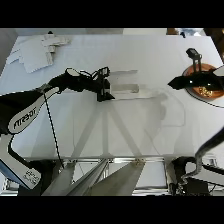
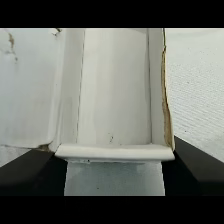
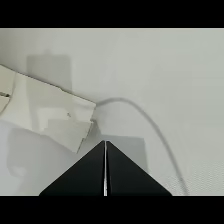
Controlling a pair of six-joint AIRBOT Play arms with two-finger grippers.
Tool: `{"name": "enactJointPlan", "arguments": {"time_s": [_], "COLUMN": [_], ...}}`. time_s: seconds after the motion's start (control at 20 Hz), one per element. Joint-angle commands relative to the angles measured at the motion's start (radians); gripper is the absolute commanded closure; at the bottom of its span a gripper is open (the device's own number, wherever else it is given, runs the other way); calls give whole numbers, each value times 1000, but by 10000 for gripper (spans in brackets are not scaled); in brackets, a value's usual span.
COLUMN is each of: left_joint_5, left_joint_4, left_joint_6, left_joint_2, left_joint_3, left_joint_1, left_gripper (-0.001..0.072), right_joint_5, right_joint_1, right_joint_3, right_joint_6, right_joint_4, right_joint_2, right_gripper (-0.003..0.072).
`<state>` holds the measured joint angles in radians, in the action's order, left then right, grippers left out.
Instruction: Fold the box and place the chain.
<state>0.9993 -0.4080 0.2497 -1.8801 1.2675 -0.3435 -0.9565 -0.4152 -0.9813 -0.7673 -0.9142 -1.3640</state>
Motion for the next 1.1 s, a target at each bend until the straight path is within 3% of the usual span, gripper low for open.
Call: {"name": "enactJointPlan", "arguments": {"time_s": [0.0,0.4,0.85,1.05], "left_joint_5": [0,0,0,0], "left_joint_4": [0,0,0,0], "left_joint_6": [0,0,0,0], "left_joint_2": [0,0,0,0], "left_joint_3": [0,0,0,0], "left_joint_1": [1,1,1,1], "left_gripper": [432,432,432,432], "right_joint_5": [-66,-76,-127,-86], "right_joint_1": [-32,39,53,80], "right_joint_3": [1,1,1,1], "right_joint_6": [-100,-99,-31,9], "right_joint_4": [2,200,313,333], "right_joint_2": [-88,-246,-256,-269], "right_gripper": [682,683,683,683]}}
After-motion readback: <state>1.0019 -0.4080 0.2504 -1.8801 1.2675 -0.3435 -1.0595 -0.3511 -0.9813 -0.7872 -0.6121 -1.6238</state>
